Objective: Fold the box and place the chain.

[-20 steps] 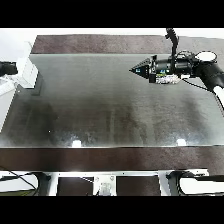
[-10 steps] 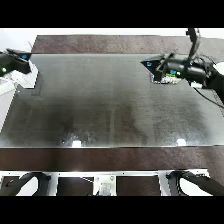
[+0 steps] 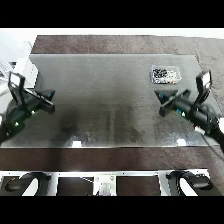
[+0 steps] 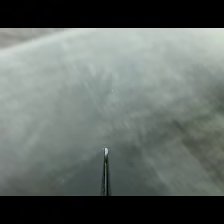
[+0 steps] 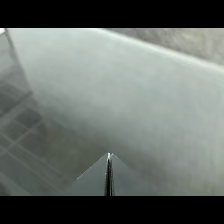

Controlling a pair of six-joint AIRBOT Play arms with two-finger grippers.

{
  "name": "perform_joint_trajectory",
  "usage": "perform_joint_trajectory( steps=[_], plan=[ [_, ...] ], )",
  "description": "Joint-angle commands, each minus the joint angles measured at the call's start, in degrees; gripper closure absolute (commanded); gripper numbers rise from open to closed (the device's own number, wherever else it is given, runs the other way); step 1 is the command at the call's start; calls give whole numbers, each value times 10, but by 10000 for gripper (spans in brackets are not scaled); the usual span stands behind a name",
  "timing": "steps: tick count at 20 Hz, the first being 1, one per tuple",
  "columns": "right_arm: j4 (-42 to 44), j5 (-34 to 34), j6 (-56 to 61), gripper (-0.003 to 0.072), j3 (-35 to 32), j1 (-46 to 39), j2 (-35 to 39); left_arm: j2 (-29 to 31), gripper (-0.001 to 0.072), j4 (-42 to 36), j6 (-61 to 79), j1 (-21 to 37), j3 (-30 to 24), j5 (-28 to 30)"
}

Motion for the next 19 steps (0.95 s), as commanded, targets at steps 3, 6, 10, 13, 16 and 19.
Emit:
perform_joint_trajectory(
  steps=[3, 6, 10, 13, 16, 19],
  plan=[
    [-5, -66, 0, 680, -176, 0, 148, 30, 695, -155, 165, -3, -134, -17],
    [-5, -82, 0, 679, -219, 0, 195, 30, 691, -168, 185, -3, -150, -22],
    [-5, -78, 0, 679, -231, 0, 199, 30, 690, -169, 185, -3, -150, -22],
    [-5, -78, 0, 679, -231, 0, 199, 30, 690, -169, 185, -3, -150, -22],
    [-5, -78, 0, 679, -231, 0, 199, 30, 690, -169, 185, -3, -150, -22],
    [-5, -78, 0, 679, -231, 0, 199, 30, 690, -169, 185, -3, -150, -22]
  ],
)
